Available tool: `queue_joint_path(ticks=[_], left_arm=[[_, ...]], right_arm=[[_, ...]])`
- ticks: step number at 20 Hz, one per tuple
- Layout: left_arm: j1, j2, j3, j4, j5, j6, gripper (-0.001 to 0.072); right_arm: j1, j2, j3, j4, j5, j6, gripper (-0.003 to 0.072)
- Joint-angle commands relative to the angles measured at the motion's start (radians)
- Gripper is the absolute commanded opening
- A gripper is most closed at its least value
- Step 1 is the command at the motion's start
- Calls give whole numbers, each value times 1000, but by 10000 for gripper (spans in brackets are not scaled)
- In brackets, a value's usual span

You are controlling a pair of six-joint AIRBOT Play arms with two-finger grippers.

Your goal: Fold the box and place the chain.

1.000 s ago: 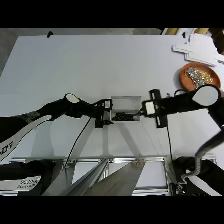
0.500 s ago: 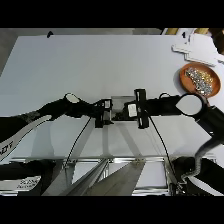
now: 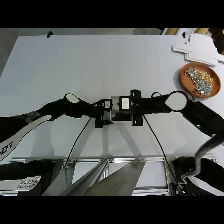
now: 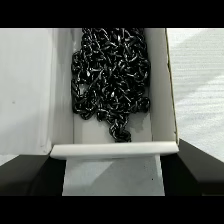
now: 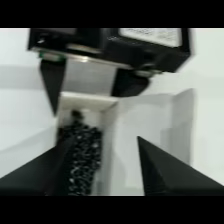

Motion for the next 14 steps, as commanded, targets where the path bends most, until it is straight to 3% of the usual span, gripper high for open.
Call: queue_joint_path(ticks=[1, 6, 8, 14], left_arm=[[-1, 1, 0, 0, 0, 0, 9], [-1, 1, 0, 0, 0, 0, 9], [-1, 1, 0, 0, 0, 0, 9], [-1, 1, 0, 0, 0, 0, 9]], right_arm=[[-84, 100, 1, -12, -4, -3, 471], [-381, 146, 0, -116, 85, -3, 435], [-452, 103, 0, -116, 97, -10, 314], [-455, -92, 0, -160, 108, -224, 316]])
